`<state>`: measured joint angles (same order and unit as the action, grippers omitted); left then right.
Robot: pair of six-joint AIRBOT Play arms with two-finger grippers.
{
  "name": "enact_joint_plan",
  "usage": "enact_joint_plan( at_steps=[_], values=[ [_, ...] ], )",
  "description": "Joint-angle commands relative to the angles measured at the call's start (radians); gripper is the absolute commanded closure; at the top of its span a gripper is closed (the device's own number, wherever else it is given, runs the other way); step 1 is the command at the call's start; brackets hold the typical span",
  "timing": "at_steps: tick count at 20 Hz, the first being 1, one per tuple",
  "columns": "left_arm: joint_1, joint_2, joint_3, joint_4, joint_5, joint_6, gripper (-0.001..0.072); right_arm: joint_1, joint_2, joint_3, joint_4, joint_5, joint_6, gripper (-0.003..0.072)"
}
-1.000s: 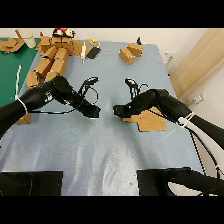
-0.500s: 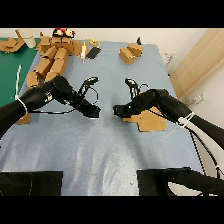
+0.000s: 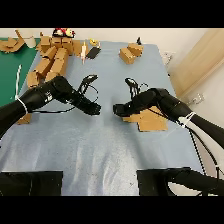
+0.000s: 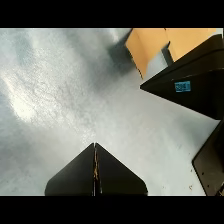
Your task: Fold the box.
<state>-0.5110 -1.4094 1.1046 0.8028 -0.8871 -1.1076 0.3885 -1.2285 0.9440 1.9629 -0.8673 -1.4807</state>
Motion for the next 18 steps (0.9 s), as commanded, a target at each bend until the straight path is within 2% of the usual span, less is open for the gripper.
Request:
enact_joint_plan(
  at_steps=[1,2,4,5,6,7,8,9,13,18],
  values=[
    [0.001,-0.001,0.001,0.001,0.070,-0.006,0.0698,-0.092,0.000,0.103,-0.035,-0.019,0.041,0.0678],
    [0.001,-0.001,0.001,0.001,0.084,-0.012,0.0698,-0.154,0.000,0.161,-0.063,-0.054,0.042,0.0635],
    [0.001,-0.001,0.001,0.001,0.092,-0.012,0.0698,-0.306,0.000,0.268,-0.169,-0.132,0.051,0.0363],
    [0.001,-0.001,0.001,0.001,0.092,-0.013,0.0697,-0.384,-0.001,0.305,-0.226,-0.178,0.051,0.0280],
    [0.002,-0.001,0.001,0.001,0.092,-0.013,0.0697,-0.472,-0.004,0.333,-0.294,-0.232,0.051,0.0226],
    [0.002,-0.001,0.001,0.002,0.092,-0.013,0.0665,-0.560,-0.011,0.348,-0.354,-0.285,0.050,0.0226],
    [0.001,-0.001,0.001,0.001,0.092,-0.013,0.0291,-0.642,-0.014,0.349,-0.397,-0.320,0.047,0.0226],
    [0.001,-0.001,0.001,0.001,0.099,-0.031,0.0026,-0.726,-0.020,0.349,-0.415,-0.352,0.023,0.0226],
    [0.002,0.000,0.002,0.001,0.102,-0.040,0.0029,-0.946,-0.072,0.348,-0.283,-0.406,-0.243,0.0226],
    [0.002,0.000,0.002,0.005,0.101,-0.040,0.0028,-0.995,-0.212,0.348,-0.222,-0.459,-0.424,0.0226]
  ],
)
